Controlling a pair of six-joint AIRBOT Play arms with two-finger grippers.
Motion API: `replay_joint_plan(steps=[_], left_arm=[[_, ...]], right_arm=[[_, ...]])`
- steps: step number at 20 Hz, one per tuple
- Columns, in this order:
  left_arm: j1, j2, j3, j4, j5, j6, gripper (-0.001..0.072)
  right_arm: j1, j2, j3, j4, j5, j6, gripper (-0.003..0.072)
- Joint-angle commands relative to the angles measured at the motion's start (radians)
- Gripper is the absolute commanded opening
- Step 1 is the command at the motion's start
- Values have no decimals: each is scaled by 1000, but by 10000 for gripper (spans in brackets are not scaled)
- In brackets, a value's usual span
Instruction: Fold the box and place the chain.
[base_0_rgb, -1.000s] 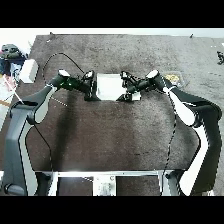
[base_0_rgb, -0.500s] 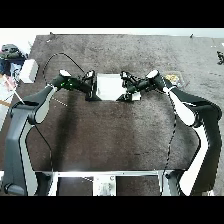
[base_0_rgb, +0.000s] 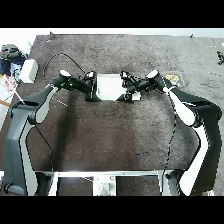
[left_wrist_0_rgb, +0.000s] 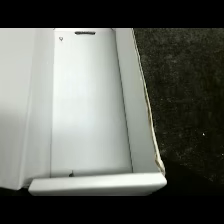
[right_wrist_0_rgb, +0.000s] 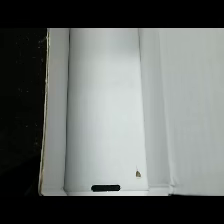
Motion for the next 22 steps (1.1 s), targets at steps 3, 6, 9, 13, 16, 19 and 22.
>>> replay_joint_plan(steps=[3, 6, 9, 13, 16, 19, 22], left_arm=[[-14, -1, 0, 35, 44, -11, 717], [-14, -1, 0, 20, 35, -11, 717], [-14, -1, 0, 16, 34, -10, 717], [-14, -1, 0, 16, 26, -10, 717], [-10, -1, 0, 11, 24, -9, 717], [9, -1, 0, -13, 15, -8, 717], [10, -1, 0, -22, -1, -6, 717]], right_arm=[[0, 0, 1, 0, 0, 0, 467], [0, 0, 1, 0, 0, 0, 467], [1, 0, 1, 0, 0, 0, 467], [0, 0, 1, 0, 0, 0, 467], [1, 0, 0, 0, 0, 0, 467], [0, 0, 1, 0, 0, 0, 467], [1, 0, 1, 0, 0, 0, 467]])
